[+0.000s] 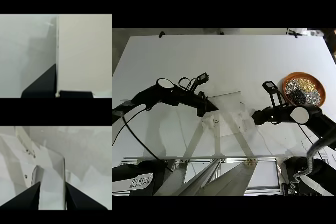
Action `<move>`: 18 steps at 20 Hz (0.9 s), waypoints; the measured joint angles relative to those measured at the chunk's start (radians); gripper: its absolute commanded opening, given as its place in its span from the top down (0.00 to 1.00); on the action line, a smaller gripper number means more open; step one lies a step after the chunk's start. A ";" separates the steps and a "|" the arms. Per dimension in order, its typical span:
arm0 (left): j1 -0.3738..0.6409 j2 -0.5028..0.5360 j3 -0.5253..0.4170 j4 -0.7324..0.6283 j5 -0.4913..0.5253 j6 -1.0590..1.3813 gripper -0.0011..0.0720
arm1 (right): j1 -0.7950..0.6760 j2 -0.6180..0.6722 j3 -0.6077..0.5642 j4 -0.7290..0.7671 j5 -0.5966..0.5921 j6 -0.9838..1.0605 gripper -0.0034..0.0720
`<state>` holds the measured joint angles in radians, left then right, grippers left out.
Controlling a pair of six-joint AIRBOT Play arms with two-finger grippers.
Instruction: Fold the box and place the chain.
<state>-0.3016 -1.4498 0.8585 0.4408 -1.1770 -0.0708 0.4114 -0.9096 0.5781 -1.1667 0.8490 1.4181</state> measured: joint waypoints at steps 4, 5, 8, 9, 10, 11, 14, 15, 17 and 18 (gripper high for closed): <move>-0.032 0.087 0.000 0.059 -0.080 0.069 0.98 | 0.000 0.081 0.109 -0.030 0.162 -0.002 0.49; -0.049 0.097 -0.002 0.077 -0.090 0.073 0.98 | 0.000 0.109 0.127 -0.042 0.197 -0.003 0.49; -0.109 0.112 -0.023 0.114 -0.048 0.089 0.98 | 0.000 0.186 0.157 -0.089 0.290 -0.003 0.49; -0.129 0.113 -0.033 0.118 -0.009 0.096 0.98 | 0.000 0.207 0.162 -0.103 0.318 -0.004 0.49; -0.144 0.111 -0.041 0.114 0.028 0.103 0.98 | 0.000 0.223 0.165 -0.111 0.340 -0.003 0.50; -0.156 0.102 -0.047 0.096 0.062 0.116 0.98 | 0.000 0.235 0.168 -0.119 0.361 -0.004 0.50; -0.175 0.053 -0.058 0.013 0.116 0.183 0.98 | 0.000 0.254 0.172 -0.130 0.391 -0.003 0.50; -0.178 0.035 -0.059 -0.007 0.130 0.206 0.98 | 0.000 0.257 0.173 -0.132 0.395 -0.003 0.50; -0.182 -0.003 -0.061 -0.037 0.153 0.239 0.98 | 0.000 0.262 0.173 -0.135 0.402 -0.003 0.50; -0.183 -0.021 -0.062 -0.046 0.168 0.251 0.98 | 0.000 0.263 0.174 -0.135 0.403 -0.002 0.50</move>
